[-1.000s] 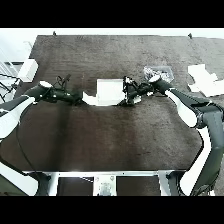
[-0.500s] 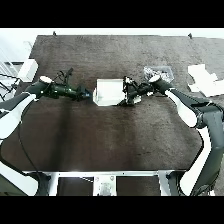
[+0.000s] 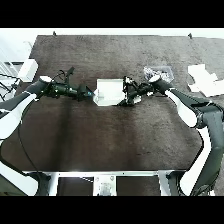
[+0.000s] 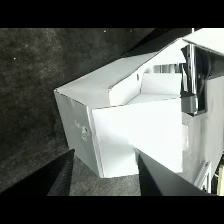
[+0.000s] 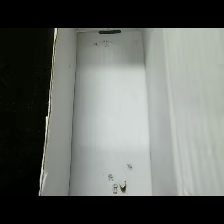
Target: Fold the box and place the chain.
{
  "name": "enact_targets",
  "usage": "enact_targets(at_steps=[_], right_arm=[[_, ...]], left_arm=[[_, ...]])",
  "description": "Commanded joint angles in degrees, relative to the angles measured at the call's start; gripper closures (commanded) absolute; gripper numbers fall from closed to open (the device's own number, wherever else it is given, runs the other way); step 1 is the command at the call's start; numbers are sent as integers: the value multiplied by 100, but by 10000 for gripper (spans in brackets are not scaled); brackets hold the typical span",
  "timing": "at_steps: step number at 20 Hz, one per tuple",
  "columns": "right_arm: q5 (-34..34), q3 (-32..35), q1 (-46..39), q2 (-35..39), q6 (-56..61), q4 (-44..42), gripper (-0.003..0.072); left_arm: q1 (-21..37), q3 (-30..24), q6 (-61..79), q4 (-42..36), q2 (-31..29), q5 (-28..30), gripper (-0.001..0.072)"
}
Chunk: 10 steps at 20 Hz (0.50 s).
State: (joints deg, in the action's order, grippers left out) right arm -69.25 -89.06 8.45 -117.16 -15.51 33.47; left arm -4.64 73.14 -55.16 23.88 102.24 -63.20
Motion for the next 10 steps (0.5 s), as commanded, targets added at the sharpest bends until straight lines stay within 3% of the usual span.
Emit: enact_targets(at_steps=[1,3,4,10], right_arm=[[-2,0,4,-2,2,0,98],[-2,0,4,-2,2,0,98],[-2,0,4,-2,2,0,99],[-2,0,4,-2,2,0,99]], left_arm=[[-83,7,11,-20,-4,-28,247],[-221,7,13,7,-4,120,249],[-278,7,7,4,-4,188,286],[-337,262,-385,273,-48,229,287]])
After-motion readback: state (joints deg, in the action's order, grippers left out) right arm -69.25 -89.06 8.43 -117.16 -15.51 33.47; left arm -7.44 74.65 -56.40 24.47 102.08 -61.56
